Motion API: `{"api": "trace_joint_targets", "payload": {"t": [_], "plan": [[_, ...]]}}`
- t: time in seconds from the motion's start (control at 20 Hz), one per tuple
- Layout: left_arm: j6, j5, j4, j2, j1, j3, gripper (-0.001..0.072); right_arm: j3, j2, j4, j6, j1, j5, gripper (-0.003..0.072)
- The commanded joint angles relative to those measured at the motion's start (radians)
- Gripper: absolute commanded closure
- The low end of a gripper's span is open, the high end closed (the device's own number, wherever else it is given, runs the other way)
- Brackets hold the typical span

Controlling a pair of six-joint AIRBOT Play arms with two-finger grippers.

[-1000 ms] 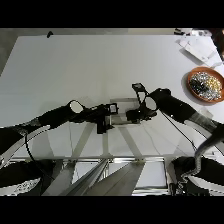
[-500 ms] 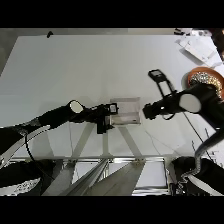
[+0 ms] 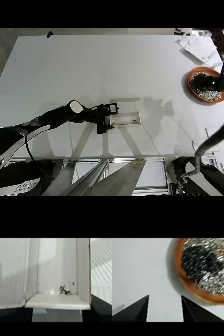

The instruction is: Fold the box and place the chain.

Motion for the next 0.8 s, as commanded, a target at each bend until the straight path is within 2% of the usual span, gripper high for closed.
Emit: {"api": "trace_joint_targets", "payload": {"t": [0.0,0.2,0.5,0.7,0.75], "plan": [[0.0,-0.005,0.0,0.001,0.0,0.0,0.0395,0.001,-0.159,-0.003,-0.013,-0.137,-0.209,0.0247],[0.0,-0.005,0.0,0.001,0.0,0.0,0.0395,0.002,-0.329,-0.003,0.028,-0.194,-0.317,0.025],[0.0,-0.009,0.0,0.001,0.0,0.0,0.0395,0.004,-0.464,0.023,0.057,-0.218,-0.394,0.0255],[0.0,-0.009,0.0,0.001,0.0,0.0,0.0395,0.004,-0.515,0.031,0.058,-0.218,-0.391,0.0297],[0.0,-0.008,0.0,0.001,0.0,0.0,0.0395,0.004,-0.52,0.031,0.058,-0.218,-0.389,0.0342]]}}
